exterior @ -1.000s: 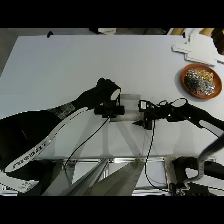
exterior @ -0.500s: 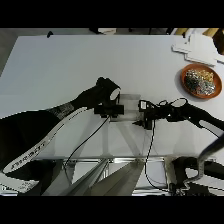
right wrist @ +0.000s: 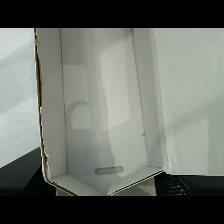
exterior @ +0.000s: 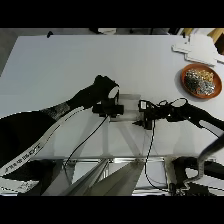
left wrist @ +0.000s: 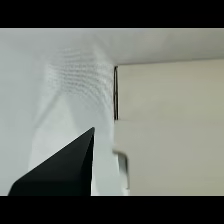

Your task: Fold the box and place the chain.

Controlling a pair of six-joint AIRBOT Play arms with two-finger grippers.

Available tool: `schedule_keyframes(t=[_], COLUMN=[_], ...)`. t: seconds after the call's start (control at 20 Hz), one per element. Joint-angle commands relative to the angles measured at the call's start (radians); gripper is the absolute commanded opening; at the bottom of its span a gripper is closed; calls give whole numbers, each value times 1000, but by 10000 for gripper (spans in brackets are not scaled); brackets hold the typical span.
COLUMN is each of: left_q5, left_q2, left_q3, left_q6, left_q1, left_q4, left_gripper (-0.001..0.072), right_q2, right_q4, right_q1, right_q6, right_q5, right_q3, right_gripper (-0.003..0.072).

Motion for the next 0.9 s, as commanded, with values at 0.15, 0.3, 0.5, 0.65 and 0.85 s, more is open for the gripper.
schedule_keyframes(t=[0.15, 0.3, 0.5, 0.65, 0.85], left_q5=[-31, -100, -172, -211, -74], left_q2=[136, 248, 406, 480, 487], left_q3=[1, 1, 0, 0, -92], left_q6=[293, 421, 700, 1075, 1430], left_q1=[49, 85, 172, 277, 426], left_q4=[-65, -66, -65, -55, -107], left_gripper=[279, 279, 284, 384, 521], right_q2=[0, 0, 0, 0, 0], right_q4=[0, 0, 0, 0, 0], right_q1=[0, 0, 0, 0, 0], right_q6=[0, 0, 0, 0, 0], right_q5=[0, 0, 0, 0, 0], right_q3=[0, 0, 0, 0, 0], right_gripper=[296, 296, 296, 296, 296])
